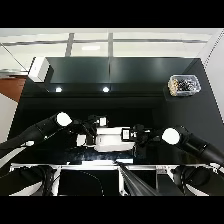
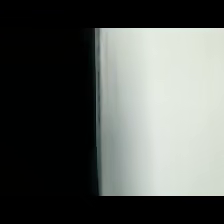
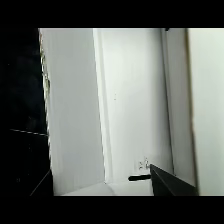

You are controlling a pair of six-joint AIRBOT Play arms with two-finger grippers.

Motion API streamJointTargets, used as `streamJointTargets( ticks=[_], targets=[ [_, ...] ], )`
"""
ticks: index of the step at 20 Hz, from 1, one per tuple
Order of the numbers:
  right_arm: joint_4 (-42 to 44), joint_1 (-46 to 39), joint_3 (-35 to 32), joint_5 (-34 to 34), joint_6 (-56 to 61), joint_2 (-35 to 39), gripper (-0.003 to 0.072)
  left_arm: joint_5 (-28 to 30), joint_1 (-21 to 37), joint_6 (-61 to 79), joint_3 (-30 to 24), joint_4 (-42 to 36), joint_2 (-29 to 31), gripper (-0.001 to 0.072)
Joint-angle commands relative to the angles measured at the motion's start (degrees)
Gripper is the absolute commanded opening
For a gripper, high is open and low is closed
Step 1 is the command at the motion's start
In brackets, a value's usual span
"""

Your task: Fold the box and place the chain.

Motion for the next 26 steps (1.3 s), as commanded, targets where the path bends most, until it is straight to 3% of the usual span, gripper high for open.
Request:
streamJointTargets(
  ticks=[1,12,19,23,26],
  targets=[
    [-2.6,0.0,0.3,-1.4,4.3,2.1,0.0703,-0.3,0.0,0.1,0.0,0.0,0.0,0.0024],
    [-4.7,-3.3,0.3,-9.5,9.4,3.9,0.0703,-0.3,0.0,0.1,0.0,0.0,0.0,0.0024],
    [-2.6,-3.3,0.3,-5.5,9.0,3.7,0.0704,0.0,0.0,0.1,0.0,0.0,0.0,0.0023],
    [-1.3,-3.3,0.1,-3.1,3.9,3.0,0.0704,1.8,0.0,0.1,0.0,0.0,0.0,0.0023],
    [6.1,-3.3,0.1,-3.5,-7.5,-1.2,0.0704,3.4,0.0,0.1,0.0,0.0,0.0,0.0023]
  ],
)
